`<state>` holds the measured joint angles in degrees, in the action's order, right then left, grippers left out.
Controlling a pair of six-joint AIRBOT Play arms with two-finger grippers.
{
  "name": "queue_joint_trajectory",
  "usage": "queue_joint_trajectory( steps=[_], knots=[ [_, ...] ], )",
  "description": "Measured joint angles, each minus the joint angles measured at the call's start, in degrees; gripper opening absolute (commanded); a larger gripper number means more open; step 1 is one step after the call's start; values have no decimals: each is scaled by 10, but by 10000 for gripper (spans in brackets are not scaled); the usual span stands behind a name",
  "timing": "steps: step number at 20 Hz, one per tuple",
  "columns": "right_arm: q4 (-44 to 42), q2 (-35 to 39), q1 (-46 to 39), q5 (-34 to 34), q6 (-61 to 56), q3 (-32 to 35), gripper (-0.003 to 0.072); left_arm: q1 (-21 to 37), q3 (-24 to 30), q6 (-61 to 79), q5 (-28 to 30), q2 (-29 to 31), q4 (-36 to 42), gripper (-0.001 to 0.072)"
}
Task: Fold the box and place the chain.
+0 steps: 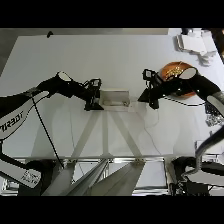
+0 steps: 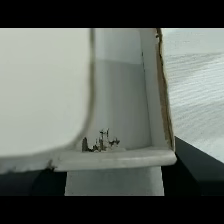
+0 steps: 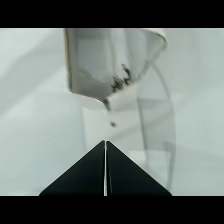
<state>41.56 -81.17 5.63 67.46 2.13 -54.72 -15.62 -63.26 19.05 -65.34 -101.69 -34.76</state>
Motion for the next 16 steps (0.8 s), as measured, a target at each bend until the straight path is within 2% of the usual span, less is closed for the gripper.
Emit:
queue_joint_trajectory(
  steps=[2,5,8,12,16],
  knots=[
    [-50,7,5,31,-27,0,8,0,0,0,0,0,0,212],
    [-104,12,35,12,-84,0,7,0,0,0,0,0,0,212],
    [-129,13,78,-68,-124,0,7,0,0,0,0,0,0,212],
    [-142,5,112,-227,-174,0,7,0,0,0,0,0,0,212],
    [-130,-22,122,-304,-193,0,7,0,0,0,0,0,0,212]
  ],
)
